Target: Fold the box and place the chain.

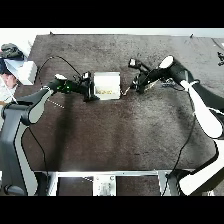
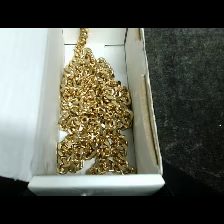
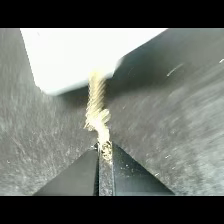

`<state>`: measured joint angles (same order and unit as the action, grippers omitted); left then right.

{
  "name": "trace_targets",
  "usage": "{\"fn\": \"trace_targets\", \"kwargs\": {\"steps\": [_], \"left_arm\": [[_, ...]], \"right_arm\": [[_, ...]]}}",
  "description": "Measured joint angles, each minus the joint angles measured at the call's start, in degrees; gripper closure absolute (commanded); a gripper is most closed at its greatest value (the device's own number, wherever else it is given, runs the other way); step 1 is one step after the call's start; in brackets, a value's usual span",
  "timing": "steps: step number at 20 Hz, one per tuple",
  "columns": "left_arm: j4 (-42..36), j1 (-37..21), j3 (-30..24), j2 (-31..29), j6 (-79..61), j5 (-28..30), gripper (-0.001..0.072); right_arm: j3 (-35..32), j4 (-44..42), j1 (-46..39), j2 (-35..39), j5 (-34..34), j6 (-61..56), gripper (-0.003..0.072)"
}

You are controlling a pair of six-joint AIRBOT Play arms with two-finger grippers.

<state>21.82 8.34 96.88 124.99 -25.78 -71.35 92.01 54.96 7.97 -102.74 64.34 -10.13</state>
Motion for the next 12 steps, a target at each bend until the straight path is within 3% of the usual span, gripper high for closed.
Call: {"fn": "trace_targets", "kwargs": {"steps": [6, 12], "left_arm": [[0.0, 0.0, 0.0, 0.0, 0.0, 0.0, 0.0241], [0.0, 0.0, 0.0, 0.0, 0.0, 0.0, 0.0241]], "right_arm": [[0.9, -7.5, 6.8, 9.2, -10.4, 0.2, 0.0674], [4.7, -7.2, 15.6, 7.7, -15.8, -0.4, 0.0674]]}}
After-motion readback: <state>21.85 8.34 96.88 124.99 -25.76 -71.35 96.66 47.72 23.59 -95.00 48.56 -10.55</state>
